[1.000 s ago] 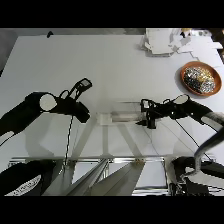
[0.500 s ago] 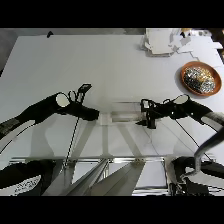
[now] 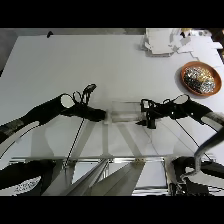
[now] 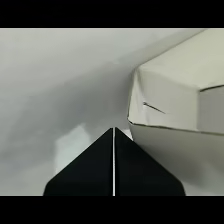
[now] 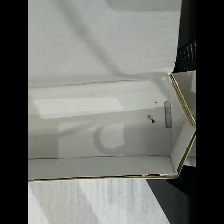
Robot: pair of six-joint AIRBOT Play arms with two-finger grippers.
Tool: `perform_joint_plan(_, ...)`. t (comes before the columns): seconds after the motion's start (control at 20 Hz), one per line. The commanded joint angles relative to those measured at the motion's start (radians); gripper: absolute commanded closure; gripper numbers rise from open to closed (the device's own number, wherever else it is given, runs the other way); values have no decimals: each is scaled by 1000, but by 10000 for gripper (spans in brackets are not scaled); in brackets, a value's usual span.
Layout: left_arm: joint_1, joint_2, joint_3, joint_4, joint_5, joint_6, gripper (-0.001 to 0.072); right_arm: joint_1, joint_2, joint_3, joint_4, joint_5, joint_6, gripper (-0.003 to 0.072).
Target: Fold the box and place the chain.
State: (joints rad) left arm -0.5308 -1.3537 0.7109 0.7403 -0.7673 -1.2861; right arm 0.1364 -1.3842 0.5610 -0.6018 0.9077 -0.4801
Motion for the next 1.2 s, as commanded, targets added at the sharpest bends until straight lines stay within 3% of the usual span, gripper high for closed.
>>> perform_joint_plan(0.0, -7, 60, 2, -14, 3, 11, 699, 0, 0, 0, 0, 0, 0, 278)
perform_joint_plan(0.2, -30, 89, 2, -29, 1, 10, 697, 0, 0, 0, 0, 0, 0, 278)
perform_joint_plan(0.45, -47, 90, 9, -34, 7, 2, 533, 0, 0, 0, 0, 0, 0, 278)
perform_joint_plan(0.55, -51, 90, 19, -32, 5, 3, 514, 0, 0, 0, 0, 0, 0, 278)
perform_joint_plan(0.65, -65, 89, 33, -33, 7, 3, 432, 0, 0, 0, 0, 0, 0, 278)
perform_joint_plan(0.9, -102, 47, 74, -20, 8, 3, 426, 0, 0, 0, 0, 0, 0, 278)
perform_joint_plan(0.95, -117, 31, 87, -19, 8, 2, 373, 0, 0, 0, 0, 0, 0, 278)
perform_joint_plan(1.0, -131, 18, 99, -16, 5, 2, 275, 0, 0, 0, 0, 0, 0, 278)
perform_joint_plan(1.15, -150, 9, 126, 66, 0, -103, 249, 0, 0, 0, 0, 0, 0, 278)
